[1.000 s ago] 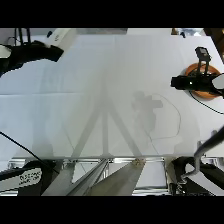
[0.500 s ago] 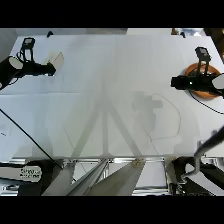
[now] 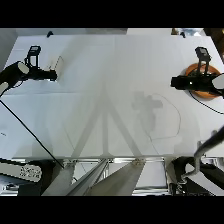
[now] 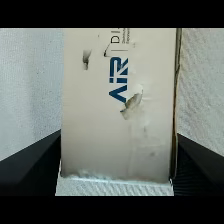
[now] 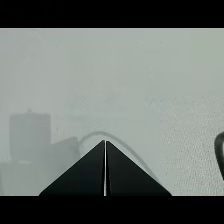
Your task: Fold the box and place the chain.
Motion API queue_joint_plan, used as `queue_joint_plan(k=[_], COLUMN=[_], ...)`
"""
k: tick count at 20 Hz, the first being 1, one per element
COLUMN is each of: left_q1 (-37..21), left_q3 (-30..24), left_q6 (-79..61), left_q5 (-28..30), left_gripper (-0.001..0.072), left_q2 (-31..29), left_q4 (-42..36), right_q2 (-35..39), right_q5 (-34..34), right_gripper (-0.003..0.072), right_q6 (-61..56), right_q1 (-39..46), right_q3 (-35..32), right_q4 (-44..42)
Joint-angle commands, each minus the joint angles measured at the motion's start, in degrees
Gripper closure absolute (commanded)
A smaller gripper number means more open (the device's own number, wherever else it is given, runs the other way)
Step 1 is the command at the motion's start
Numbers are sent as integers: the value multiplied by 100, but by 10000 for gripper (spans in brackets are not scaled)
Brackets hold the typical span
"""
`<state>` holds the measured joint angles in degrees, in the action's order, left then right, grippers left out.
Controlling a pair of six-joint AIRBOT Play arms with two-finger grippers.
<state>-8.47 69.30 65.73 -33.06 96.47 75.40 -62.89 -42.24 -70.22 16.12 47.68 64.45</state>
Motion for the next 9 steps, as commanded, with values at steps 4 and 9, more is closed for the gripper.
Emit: queue_joint_plan(k=[4, 9], left_q1=[0, 2], left_q3=[0, 0], left_q6=[-365, -442], left_q5=[-498, -525], left_gripper=[8, 9], left_q2=[-802, -1939], left_q4=[179, 195], right_q2=[2, 4], right_q5=[-2, -2], right_gripper=[678, 678], right_q6=[0, -2], right_q1=[2, 2], right_q3=[4, 4], right_q4=[-2, -2])
